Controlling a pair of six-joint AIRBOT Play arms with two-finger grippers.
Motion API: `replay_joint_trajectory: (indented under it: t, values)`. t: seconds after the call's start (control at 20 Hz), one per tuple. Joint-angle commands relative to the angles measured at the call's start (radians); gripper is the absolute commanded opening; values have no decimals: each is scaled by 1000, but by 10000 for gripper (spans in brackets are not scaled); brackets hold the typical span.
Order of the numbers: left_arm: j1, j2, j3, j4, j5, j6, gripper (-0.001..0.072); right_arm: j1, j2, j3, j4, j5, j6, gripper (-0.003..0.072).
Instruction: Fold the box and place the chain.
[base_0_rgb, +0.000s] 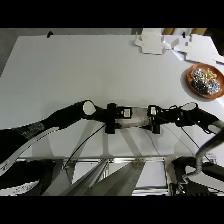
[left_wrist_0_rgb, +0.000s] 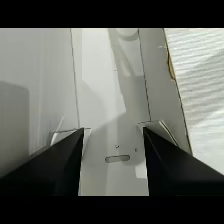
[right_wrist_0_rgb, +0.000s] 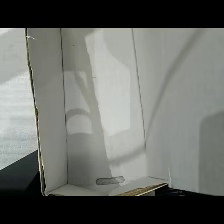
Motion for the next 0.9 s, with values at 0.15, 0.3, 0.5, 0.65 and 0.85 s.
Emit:
replay_joint_trajectory:
  t: [0.15,0.3,0.5,0.65,0.85]
  values:
    - [55,148,0,136,-142,-401,127,1,0,0,2,-2,3,478]
    - [129,225,0,283,-202,-734,78,1,0,0,2,-2,3,478]
    - [221,277,-4,404,-264,-1230,7,1,0,0,3,-2,3,478]
    - [247,235,-66,396,-247,-1474,7,1,0,0,2,-2,3,478]
    - [206,100,-86,280,-209,-1477,10,1,0,0,2,-2,3,478]
